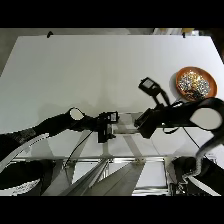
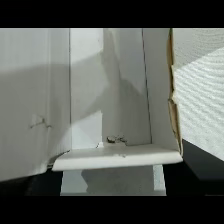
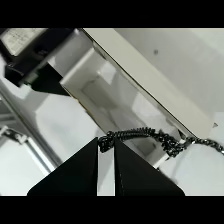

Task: Fold the box and place the chain.

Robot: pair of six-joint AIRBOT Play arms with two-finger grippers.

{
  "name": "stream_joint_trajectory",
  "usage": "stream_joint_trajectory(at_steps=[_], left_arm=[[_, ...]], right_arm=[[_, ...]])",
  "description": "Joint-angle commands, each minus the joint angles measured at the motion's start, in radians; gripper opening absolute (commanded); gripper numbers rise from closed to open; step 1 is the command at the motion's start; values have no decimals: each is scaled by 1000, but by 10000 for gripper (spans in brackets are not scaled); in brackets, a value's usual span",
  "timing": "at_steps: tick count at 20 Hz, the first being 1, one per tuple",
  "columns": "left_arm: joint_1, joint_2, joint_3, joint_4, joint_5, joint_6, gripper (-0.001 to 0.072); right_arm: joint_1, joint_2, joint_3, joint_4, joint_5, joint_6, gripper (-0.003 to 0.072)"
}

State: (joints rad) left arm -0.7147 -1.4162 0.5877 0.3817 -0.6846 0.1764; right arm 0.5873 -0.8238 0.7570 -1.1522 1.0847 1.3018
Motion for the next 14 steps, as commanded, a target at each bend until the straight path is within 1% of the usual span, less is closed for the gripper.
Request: stream_joint_trajectory(at_steps=[1, 3, 4, 5, 6, 7, 9, 11, 13, 14], left_arm=[[1, 1, 0, 0, 0, 0, 205], [0, 0, 0, 0, 0, 0, 205], [1, 0, 0, 0, 0, 0, 205], [0, 0, 0, 0, 0, 0, 205], [1, 0, 0, 0, 0, 0, 205], [1, 0, 0, 0, 0, 0, 205], [0, 0, 0, 0, 0, 0, 205], [1, 0, 0, 0, 0, 0, 205], [0, 1, 0, 0, 0, 0, 205], [0, 0, 0, 0, 0, 0, 205]], right_arm=[[25, -62, -86, -19, -109, 0, 13], [51, -98, -112, -19, -156, 5, 18], [66, -122, -114, -22, -161, 8, 70], [73, -141, -114, -22, -159, 8, 144], [73, -146, -114, -23, -154, 8, 225], [71, -140, -111, -30, -137, 8, 278], [47, -95, -102, -45, -72, 7, 278], [-15, -16, -101, -87, 22, 8, 270], [-101, 56, -109, -142, 96, 10, 227], [-140, 78, -122, -158, 101, 10, 219]])
